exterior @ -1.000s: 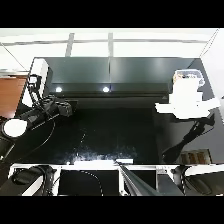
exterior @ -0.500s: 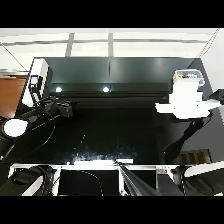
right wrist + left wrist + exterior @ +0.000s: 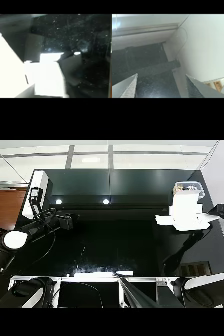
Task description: Fold the box and place the chain.
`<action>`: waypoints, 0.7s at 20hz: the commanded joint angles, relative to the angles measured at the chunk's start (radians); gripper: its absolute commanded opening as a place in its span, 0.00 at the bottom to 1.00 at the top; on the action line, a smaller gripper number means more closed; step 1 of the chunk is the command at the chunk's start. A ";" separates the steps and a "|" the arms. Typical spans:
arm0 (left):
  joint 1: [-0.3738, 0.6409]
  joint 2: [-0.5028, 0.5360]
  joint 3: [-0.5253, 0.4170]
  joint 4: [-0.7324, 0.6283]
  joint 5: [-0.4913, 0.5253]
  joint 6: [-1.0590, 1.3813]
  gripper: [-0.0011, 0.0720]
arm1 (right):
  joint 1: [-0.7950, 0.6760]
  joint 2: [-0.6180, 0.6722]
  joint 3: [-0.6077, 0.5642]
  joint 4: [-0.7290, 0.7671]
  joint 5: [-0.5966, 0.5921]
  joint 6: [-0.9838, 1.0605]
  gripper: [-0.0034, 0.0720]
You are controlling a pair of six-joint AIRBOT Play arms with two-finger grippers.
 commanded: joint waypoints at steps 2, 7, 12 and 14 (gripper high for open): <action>0.000 0.000 0.001 0.000 0.000 0.000 0.98 | 0.006 0.000 -0.011 -0.002 0.072 0.000 0.06; 0.000 0.000 0.001 0.000 -0.003 -0.001 0.98 | -0.004 0.058 -0.048 0.195 0.128 0.045 0.05; 0.000 0.015 0.001 -0.001 -0.014 -0.114 0.98 | 0.034 0.220 -0.264 0.276 0.066 0.049 0.05; 0.000 0.016 0.001 -0.001 -0.038 -0.182 0.98 | 0.051 0.299 -0.361 0.297 0.039 0.049 0.05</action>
